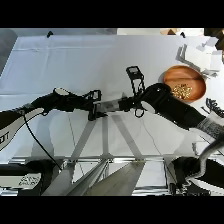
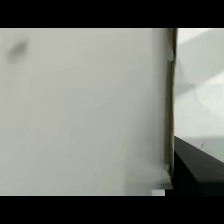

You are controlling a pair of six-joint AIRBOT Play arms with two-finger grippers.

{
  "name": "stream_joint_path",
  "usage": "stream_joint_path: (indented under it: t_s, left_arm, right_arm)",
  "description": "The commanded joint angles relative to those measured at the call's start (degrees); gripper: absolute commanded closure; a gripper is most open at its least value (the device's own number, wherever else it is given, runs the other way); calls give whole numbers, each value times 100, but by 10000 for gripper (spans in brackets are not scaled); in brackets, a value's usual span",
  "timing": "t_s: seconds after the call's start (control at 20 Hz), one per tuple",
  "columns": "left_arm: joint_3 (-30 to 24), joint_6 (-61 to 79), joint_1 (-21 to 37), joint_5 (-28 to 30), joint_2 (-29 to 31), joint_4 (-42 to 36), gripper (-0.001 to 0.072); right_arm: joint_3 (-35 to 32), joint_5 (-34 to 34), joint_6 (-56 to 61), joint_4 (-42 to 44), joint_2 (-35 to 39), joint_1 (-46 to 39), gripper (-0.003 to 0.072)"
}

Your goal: Fold the box and place the chain.

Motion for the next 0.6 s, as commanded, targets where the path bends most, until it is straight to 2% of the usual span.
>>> stream_joint_path:
  t_s: [0.0, 0.45, 0.55]
  left_arm:
    - [4, -4, 4, 26, 4, 17, 318]
    - [4, -4, 7, 26, 4, 17, 318]
    - [4, -4, 4, 26, 4, 17, 318]
  right_arm:
    - [-302, -199, 22, 55, 4, 2, 204]
    - [-315, -907, 20, 26, -26, -33, 206]
    - [-315, -887, 24, 24, -136, -203, 207]
